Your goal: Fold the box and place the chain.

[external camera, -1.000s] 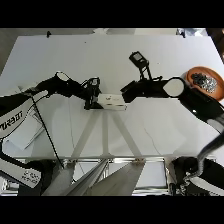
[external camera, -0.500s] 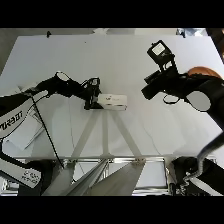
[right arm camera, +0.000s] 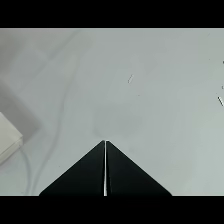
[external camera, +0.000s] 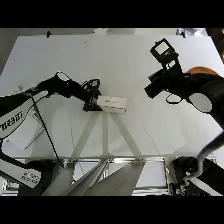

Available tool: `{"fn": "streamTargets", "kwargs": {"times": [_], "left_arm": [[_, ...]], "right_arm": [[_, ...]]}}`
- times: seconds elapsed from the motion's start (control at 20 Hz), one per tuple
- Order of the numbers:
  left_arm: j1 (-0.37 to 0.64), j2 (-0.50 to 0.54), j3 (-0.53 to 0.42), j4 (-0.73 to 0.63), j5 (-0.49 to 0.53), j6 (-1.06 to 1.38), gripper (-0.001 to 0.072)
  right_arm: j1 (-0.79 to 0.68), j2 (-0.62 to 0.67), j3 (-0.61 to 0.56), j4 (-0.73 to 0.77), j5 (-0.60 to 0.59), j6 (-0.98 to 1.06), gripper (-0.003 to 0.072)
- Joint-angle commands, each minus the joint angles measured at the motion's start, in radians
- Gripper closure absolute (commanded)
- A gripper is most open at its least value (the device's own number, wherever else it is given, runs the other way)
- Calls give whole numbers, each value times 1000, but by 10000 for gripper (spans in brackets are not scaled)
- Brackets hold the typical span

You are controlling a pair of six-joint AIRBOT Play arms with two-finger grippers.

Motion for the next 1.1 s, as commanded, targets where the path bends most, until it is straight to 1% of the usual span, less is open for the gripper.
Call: {"fn": "streamTargets", "kwargs": {"times": [0.0,0.1,0.2,0.25,0.35,0.45,0.55,0.65,0.75,0.8,0.95,1.05], "left_arm": [[-1,63,1,-25,2,-79,705],[0,142,1,-24,32,-179,705],[-1,227,1,-25,55,-201,705],[-1,275,1,-25,86,-227,705],[2,369,1,-24,197,-331,705],[11,451,1,-21,342,-418,705],[36,509,1,-10,496,-491,705],[88,531,1,4,624,-602,705],[164,521,1,69,706,-764,705],[208,510,1,132,724,-846,705],[327,461,1,328,727,-1071,705],[391,419,0,400,724,-1218,705]], "right_arm": [[0,1,1,-5,1,3,676],[0,1,1,-5,1,3,676],[0,1,1,-5,1,3,676],[0,1,1,-5,1,3,676],[0,1,1,-5,1,3,676],[0,1,1,-5,1,3,676],[0,1,1,-5,1,3,676],[0,1,1,-5,1,3,676],[0,1,1,-5,1,3,676],[0,1,1,-5,1,3,676],[0,1,1,-5,1,3,676],[0,1,1,-5,1,3,676]]}}
